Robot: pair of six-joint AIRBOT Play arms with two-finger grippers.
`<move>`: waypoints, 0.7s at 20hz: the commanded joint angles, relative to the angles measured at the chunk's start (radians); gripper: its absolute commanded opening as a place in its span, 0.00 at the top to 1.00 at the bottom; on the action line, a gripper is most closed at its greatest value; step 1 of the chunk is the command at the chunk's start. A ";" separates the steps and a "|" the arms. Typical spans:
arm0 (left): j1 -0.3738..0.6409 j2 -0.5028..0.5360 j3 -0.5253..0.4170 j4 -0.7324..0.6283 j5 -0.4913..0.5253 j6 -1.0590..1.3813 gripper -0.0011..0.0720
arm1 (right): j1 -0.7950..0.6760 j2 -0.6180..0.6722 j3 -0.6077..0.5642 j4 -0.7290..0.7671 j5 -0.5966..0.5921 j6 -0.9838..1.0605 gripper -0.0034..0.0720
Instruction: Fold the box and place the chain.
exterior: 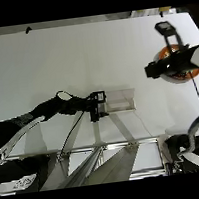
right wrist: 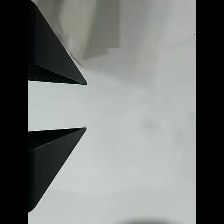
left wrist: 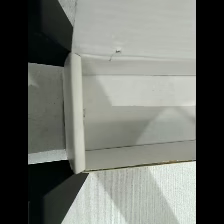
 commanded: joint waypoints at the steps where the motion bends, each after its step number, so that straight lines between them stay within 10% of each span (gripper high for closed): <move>1: 0.000 0.000 0.000 0.000 0.000 0.000 0.78 | -0.237 -0.069 0.035 -0.014 -0.071 -0.109 0.60; 14: 0.000 0.000 0.000 0.000 0.000 0.000 0.78 | -0.569 -0.427 0.035 -0.015 -0.214 -0.256 0.60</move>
